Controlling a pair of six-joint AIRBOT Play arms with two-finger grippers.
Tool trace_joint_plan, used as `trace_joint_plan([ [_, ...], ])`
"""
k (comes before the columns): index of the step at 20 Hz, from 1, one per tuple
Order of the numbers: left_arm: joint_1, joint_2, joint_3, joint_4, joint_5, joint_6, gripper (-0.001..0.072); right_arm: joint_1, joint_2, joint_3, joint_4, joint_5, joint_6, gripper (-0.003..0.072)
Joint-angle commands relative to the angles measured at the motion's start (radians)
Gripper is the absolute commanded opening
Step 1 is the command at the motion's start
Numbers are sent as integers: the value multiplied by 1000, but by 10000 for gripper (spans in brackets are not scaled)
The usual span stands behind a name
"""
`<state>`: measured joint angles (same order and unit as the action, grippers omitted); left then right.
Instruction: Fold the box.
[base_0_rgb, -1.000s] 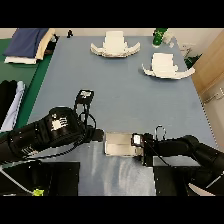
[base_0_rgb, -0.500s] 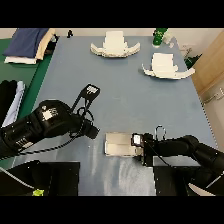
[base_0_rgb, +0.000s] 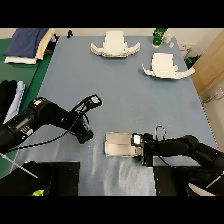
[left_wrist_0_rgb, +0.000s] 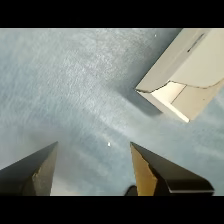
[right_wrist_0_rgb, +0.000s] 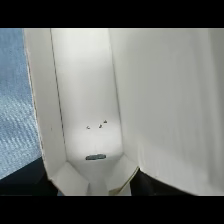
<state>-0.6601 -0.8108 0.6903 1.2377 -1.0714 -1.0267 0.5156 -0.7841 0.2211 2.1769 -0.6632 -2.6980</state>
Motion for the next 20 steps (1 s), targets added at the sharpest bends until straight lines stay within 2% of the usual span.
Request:
trace_joint_plan([
  [1,71,0,-70,-100,85,293,700,0,0,0,0,0,0,512],
  [6,78,0,-179,-337,206,652,699,0,0,0,0,0,0,512],
  [9,84,-4,-217,-462,253,770,699,0,0,0,0,0,0,512],
  [14,156,-95,-225,-554,241,832,699,0,0,0,0,0,0,512],
  [17,182,-143,-225,-608,180,991,699,0,0,0,0,0,0,512],
  [20,182,-163,-226,-597,156,1071,699,0,0,0,0,0,0,512],
])
